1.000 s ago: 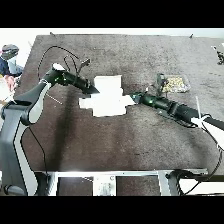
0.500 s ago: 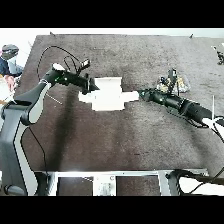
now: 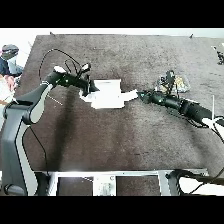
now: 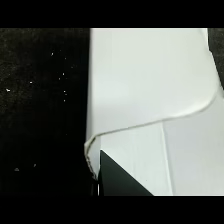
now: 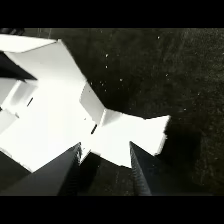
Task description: Fold the box and place the chain.
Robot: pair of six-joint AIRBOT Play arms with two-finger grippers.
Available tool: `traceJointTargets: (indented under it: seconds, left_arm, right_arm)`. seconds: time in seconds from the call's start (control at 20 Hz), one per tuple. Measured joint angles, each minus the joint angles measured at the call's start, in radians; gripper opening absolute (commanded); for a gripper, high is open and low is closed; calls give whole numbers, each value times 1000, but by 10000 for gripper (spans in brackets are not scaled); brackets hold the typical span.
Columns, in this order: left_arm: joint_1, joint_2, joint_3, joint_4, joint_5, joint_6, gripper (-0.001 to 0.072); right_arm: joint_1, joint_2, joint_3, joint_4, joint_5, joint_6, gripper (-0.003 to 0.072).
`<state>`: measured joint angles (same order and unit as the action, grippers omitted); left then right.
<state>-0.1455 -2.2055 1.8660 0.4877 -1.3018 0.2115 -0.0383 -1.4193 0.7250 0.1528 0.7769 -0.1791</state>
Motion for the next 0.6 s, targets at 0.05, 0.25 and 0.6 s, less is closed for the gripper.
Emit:
traceJointTargets:
  seconds: [0.05, 0.25, 0.6]
  left_arm:
    - [0, -2, 0, -1, 0, 2, 12]
    - [1, -7, 0, -1, 0, 5, 12]
    - [2, -8, 0, -1, 2, 6, 12]
  right_arm:
    - [8, -3, 0, -6, -2, -15, 370]
    - [42, -10, 0, -18, -19, -150, 372]
    - [138, -20, 32, -66, -53, -386, 695]
